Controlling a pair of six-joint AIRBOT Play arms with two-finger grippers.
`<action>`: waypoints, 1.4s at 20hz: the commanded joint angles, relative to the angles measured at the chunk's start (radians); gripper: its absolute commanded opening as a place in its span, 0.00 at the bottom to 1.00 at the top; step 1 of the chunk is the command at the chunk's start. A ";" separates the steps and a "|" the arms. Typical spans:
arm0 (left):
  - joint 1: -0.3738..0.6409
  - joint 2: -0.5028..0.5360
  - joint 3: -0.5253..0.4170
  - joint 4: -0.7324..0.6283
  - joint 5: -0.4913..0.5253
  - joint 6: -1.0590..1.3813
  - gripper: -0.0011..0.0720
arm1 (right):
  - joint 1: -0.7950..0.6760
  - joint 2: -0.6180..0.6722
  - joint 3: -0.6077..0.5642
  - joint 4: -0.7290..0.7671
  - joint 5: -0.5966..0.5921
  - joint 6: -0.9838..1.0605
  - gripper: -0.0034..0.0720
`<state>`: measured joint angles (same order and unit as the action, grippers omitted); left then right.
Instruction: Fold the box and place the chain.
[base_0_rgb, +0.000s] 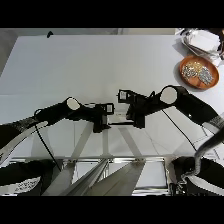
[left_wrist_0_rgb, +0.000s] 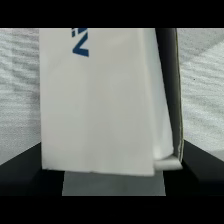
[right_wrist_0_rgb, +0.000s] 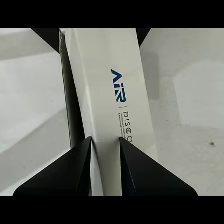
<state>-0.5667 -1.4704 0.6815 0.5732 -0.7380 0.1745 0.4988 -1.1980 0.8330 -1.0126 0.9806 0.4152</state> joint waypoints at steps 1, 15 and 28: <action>0.000 0.001 0.000 0.001 0.000 0.000 0.39 | 0.013 -0.001 0.000 0.004 -0.002 0.003 0.25; 0.000 0.001 0.000 0.001 0.001 0.000 0.39 | 0.045 -0.001 -0.054 0.001 -0.055 0.029 0.25; 0.000 0.001 0.000 0.001 0.000 0.001 0.39 | 0.056 0.069 -0.056 0.006 -0.075 0.029 0.50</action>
<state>-0.5667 -1.4704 0.6819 0.5755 -0.7376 0.1776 0.5541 -1.1584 0.7757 -1.0206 0.9184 0.4461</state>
